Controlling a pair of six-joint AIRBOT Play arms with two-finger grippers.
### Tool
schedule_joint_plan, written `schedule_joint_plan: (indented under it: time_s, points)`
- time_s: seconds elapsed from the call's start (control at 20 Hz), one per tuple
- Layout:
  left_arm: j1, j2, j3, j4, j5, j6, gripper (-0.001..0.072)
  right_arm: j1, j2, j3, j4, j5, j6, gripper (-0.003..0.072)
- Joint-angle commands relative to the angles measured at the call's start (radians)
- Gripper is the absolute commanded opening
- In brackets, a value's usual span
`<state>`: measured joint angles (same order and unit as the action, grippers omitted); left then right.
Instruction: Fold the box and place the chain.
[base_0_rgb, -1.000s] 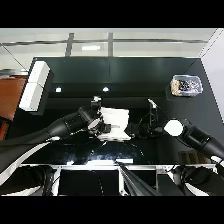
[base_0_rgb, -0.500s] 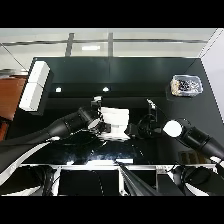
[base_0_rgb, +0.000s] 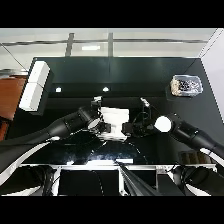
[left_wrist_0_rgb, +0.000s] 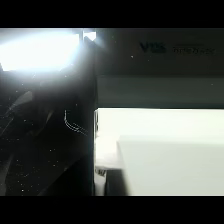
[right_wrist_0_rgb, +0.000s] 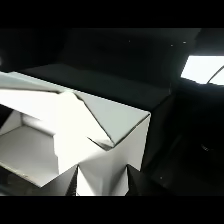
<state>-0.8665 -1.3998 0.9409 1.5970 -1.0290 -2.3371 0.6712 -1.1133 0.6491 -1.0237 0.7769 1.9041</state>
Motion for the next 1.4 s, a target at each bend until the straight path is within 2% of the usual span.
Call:
schedule_joint_plan:
  time_s: [0.0,0.15,0.45,0.5,1.05,1.35]
  points:
    - [0.000,-0.001,0.000,0.000,0.002,0.000,0.0027,0.065,-0.051,0.055,-0.161,0.014,0.147,0.0343]
    - [0.000,-0.001,0.000,0.000,0.002,0.000,0.0027,0.101,-0.074,0.098,-0.282,0.052,0.241,0.0343]
    - [0.000,-0.001,0.000,0.000,0.001,0.000,0.0027,0.131,-0.150,0.182,-0.386,0.152,0.331,0.0324]
    - [0.000,-0.001,0.000,-0.001,0.001,0.000,0.0027,0.131,-0.158,0.187,-0.393,0.164,0.338,0.0258]
    - [0.000,-0.001,0.000,0.000,0.001,0.000,0.0027,0.131,-0.193,0.193,-0.392,0.198,0.393,0.0235]
    - [0.000,-0.001,0.000,-0.001,0.000,0.000,0.0028,0.131,-0.261,0.297,-0.425,0.286,0.393,0.0235]
